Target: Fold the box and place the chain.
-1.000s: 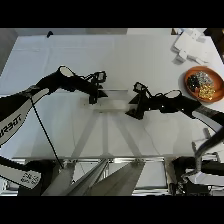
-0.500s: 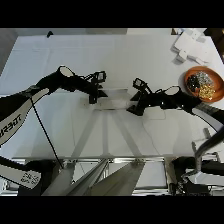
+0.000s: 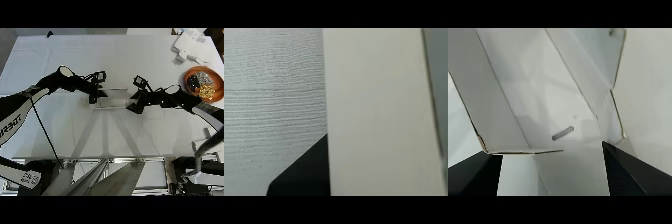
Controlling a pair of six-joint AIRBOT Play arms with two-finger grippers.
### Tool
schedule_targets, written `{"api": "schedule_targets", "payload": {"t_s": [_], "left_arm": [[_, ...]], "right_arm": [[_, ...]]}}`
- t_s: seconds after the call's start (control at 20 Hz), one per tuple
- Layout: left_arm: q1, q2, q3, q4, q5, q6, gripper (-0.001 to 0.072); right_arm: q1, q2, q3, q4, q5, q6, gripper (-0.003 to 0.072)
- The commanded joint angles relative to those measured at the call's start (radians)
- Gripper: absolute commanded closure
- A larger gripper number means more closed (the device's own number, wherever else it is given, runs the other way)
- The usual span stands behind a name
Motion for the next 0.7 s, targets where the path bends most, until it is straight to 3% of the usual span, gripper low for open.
{"api": "schedule_targets", "payload": {"t_s": [0.0,0.25,0.65], "left_arm": [[-0.001,0.000,0.000,0.000,-0.001,0.000,0.0695],[-0.001,0.000,0.000,0.000,-0.001,0.000,0.0695],[-0.001,0.000,0.000,0.000,-0.001,0.000,0.0695]], "right_arm": [[0.000,0.000,0.002,0.038,0.003,-0.069,0.0003],[0.000,0.000,0.002,-0.036,0.065,-0.060,0.0003],[0.000,0.000,0.003,-0.097,0.048,0.117,0.0003]]}}
